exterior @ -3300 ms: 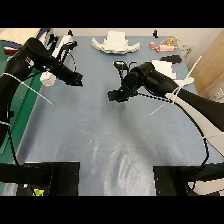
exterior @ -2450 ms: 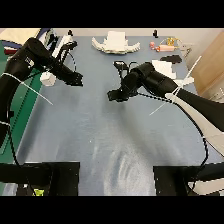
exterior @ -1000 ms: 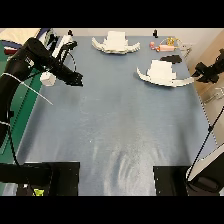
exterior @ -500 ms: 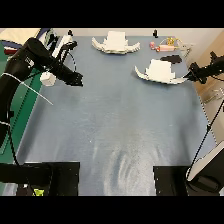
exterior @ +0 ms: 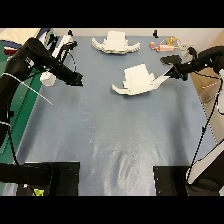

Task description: Fold the box.

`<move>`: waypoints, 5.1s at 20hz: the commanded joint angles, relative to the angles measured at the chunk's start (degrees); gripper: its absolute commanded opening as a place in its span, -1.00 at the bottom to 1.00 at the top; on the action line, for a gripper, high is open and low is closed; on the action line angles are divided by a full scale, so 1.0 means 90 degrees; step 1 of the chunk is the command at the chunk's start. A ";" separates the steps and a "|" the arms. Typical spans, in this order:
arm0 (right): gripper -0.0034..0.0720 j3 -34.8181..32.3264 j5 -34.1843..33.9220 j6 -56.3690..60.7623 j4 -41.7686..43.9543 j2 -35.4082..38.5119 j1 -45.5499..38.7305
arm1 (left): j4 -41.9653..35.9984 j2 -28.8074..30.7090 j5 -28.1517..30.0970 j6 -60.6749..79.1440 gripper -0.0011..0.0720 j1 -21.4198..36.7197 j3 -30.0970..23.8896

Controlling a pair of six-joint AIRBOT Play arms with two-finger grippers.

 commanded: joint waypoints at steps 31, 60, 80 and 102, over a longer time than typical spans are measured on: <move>0.05 -0.7036 0.1972 -0.0636 -0.0799 0.4265 0.2225 | 0.0002 0.0002 0.0129 0.0002 -0.93 -0.0005 0.0000; -0.91 -0.9398 0.4500 -0.2008 -0.0078 0.6686 0.4146 | -0.1970 -0.0112 -0.0209 0.1105 0.16 0.0168 -0.2453; -0.91 -0.9398 0.4607 -0.1846 -0.0102 0.6686 0.4325 | -0.2919 -0.1105 -0.0882 0.2540 -0.93 -0.0440 -0.2433; -0.29 -0.7995 0.4257 0.2137 -0.4469 0.6715 0.3750 | -0.3405 0.0782 0.1258 0.6521 -0.95 -0.1579 -0.3330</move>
